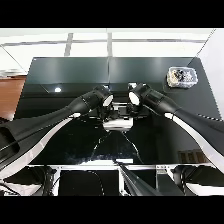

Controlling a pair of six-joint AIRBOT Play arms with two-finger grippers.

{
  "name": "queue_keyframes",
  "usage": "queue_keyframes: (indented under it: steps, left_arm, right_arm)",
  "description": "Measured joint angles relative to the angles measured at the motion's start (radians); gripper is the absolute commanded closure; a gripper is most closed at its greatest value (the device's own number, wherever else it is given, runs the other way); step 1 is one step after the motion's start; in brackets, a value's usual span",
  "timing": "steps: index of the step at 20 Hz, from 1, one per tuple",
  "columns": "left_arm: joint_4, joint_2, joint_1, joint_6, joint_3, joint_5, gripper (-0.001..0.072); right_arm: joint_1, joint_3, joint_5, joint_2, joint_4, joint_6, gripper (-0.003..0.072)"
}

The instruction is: Fold the box and place the chain.

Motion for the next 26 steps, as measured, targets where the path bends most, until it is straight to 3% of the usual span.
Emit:
queue_keyframes:
  steps: [15, 21, 23, 24, 26]
  left_arm:
    - [-0.003, 0.0, 0.002, 0.001, 0.0, 0.0, 0.0682]
    - [-0.005, 0.0, 0.016, 0.001, 0.0, -0.01, 0.0682]
    - [-0.004, 0.0, 0.019, 0.001, 0.0, -0.015, 0.0682]
    - [-0.004, 0.0, 0.02, 0.001, 0.0, -0.019, 0.0682]
    - [-0.004, 0.0, 0.022, 0.001, 0.0, -0.022, 0.0682]
  right_arm:
    - [-0.029, -0.023, 0.013, 0.021, 0.061, -0.068, 0.0328]
    - [-0.029, -0.072, -0.061, 0.021, 0.084, -0.056, 0.0329]
    - [-0.029, -0.077, -0.079, 0.021, 0.083, -0.044, 0.0423]
    - [-0.029, -0.078, -0.084, 0.022, 0.082, -0.039, 0.0423]
    - [-0.029, -0.08, -0.092, 0.021, 0.076, -0.033, 0.0671]
